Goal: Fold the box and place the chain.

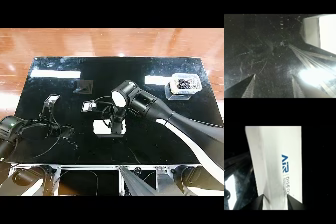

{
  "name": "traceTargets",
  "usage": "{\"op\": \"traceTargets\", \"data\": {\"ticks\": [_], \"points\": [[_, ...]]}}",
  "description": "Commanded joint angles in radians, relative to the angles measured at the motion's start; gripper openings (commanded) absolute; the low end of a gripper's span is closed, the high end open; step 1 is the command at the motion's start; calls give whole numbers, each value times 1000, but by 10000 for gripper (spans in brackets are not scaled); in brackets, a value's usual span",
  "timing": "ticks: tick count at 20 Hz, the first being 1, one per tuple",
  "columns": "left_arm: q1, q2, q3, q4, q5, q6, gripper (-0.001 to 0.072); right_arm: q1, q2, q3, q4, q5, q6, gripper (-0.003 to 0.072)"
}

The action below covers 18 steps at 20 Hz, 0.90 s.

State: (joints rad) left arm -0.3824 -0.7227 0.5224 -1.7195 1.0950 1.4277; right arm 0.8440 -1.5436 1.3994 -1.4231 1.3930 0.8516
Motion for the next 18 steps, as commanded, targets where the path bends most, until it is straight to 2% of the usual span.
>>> {"op": "traceTargets", "data": {"ticks": [1,18], "points": [[0,0,0,-2,0,1,559,-1,-1,0,-3,-4,0,350],[0,0,0,-2,0,1,559,-1,-1,0,-11,-13,2,348]]}}
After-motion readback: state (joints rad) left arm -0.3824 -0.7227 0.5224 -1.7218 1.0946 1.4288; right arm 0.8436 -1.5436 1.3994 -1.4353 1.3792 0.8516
